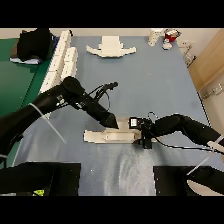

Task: Fold the box.

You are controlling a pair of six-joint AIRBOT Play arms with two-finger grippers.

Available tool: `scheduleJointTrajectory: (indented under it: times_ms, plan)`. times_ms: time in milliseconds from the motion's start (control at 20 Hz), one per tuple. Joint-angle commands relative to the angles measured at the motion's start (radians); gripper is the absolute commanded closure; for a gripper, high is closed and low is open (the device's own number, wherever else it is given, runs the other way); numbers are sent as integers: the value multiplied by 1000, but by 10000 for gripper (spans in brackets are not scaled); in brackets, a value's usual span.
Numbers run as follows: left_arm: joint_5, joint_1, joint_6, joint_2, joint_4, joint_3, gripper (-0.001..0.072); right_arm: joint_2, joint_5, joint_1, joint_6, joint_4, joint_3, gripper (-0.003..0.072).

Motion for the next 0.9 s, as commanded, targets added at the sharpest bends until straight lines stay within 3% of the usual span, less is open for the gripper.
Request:
scheduleJointTrajectory:
  times_ms: [0,200,400,700,850]
  plan:
    - [75,10,-57,-132,-16,64,697,0,0,1,0,0,0,260]
    - [81,33,-100,-264,-16,92,697,0,0,1,0,0,0,260]
    - [100,22,-126,-324,-15,92,697,0,0,1,0,0,0,260]
    - [132,22,-81,-317,-14,99,698,0,0,1,0,0,0,260]
    - [142,22,2,-224,8,105,700,0,0,1,0,0,0,260]
